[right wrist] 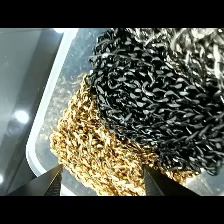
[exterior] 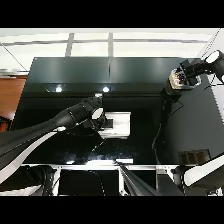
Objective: Fold the box and place the chain.
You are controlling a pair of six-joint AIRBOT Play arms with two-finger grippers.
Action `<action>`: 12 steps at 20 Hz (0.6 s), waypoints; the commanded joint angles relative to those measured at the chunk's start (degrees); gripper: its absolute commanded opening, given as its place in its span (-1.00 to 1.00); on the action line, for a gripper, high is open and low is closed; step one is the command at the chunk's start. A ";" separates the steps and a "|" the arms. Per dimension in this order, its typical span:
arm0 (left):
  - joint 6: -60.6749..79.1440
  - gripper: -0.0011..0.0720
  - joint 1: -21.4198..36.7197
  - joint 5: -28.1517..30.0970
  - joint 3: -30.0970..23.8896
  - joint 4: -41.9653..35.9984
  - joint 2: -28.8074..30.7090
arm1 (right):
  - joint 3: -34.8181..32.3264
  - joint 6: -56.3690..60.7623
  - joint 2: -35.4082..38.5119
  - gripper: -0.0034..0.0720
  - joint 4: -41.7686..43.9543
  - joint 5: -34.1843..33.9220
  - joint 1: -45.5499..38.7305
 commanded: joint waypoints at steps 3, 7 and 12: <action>0.04 -0.90 0.04 0.07 0.04 0.00 -0.02 | 0.09 -2.82 -1.86 0.50 4.87 -0.90 0.04; 0.04 -0.90 0.04 0.07 0.04 0.00 -0.02 | 0.09 -3.96 -2.58 0.39 5.16 -0.81 0.04; 0.04 -0.90 0.04 0.07 0.04 0.00 -0.02 | 0.09 -9.62 -2.64 -0.89 6.86 -0.37 0.02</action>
